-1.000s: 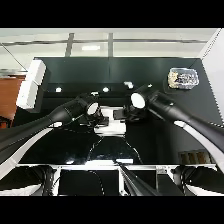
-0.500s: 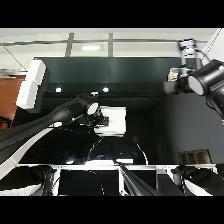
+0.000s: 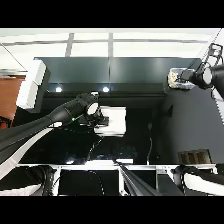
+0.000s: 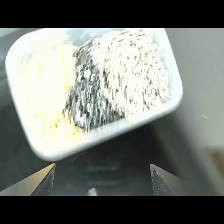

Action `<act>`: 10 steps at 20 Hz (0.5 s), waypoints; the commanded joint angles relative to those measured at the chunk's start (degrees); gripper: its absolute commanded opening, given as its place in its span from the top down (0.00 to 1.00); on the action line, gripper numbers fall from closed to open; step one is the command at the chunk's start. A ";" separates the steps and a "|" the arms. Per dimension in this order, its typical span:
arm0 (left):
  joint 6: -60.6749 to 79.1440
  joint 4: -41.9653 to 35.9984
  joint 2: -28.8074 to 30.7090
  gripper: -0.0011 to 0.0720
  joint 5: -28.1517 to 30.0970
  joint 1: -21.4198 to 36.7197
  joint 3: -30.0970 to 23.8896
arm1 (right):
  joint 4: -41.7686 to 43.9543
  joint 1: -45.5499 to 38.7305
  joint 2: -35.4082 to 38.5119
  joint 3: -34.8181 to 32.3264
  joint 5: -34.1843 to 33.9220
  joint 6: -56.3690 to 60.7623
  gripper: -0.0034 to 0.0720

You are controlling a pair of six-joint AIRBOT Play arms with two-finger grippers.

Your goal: Fold the box and place the chain.

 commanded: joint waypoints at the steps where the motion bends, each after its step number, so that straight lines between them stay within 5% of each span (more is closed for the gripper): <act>1: 0.00 -0.02 0.04 0.94 -0.04 0.02 0.02 | 11.17 -5.44 -15.72 18.03 10.32 0.52 0.01; 5: 0.00 -0.04 0.04 0.94 -0.04 0.02 0.02 | 12.15 -7.58 -29.57 35.47 21.79 0.76 0.01; 10: 0.00 -0.07 0.04 0.94 -0.04 0.02 0.02 | 10.14 -8.98 -35.71 42.86 22.23 3.61 0.02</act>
